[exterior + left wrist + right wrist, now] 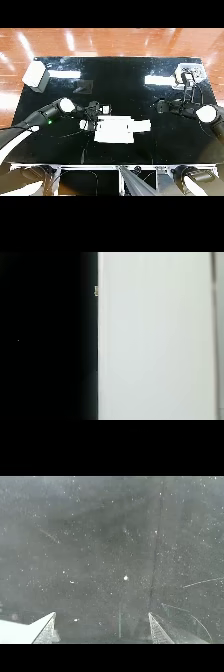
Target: Fold the box and place the chain.
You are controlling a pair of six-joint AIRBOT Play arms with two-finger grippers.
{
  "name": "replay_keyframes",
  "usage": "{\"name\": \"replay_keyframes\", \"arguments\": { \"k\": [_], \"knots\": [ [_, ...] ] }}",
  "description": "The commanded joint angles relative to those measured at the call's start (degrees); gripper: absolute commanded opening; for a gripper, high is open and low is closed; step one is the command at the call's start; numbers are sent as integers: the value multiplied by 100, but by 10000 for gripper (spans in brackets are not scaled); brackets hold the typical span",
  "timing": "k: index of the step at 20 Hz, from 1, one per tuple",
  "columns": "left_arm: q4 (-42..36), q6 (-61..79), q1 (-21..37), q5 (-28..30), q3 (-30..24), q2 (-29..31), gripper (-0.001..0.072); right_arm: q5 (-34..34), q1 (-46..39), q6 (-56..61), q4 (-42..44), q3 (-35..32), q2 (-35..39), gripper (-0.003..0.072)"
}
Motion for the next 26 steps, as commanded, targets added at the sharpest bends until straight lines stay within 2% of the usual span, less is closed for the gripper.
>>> {"name": "replay_keyframes", "arguments": {
  "k": [1, 12, 16, 22, 26],
  "knots": [
    [24, -7, -83, 372, -2, 4, 16, 44, -4, 2, 2, -2, -2, 720],
    [63, -61, -125, 522, -170, 7, 16, 249, -4, 7, -4, 0, -2, 720],
    [304, -26, -138, 549, -219, 66, 15, 9, -4, 9, 9, 0, -2, 720],
    [297, 87, -160, 546, -216, 129, 16, 37, -4, -2, 7, 0, -2, 720],
    [297, 81, -160, 562, -214, 127, 18, 35, -4, -800, 22, 0, -2, 720]
  ]
}}
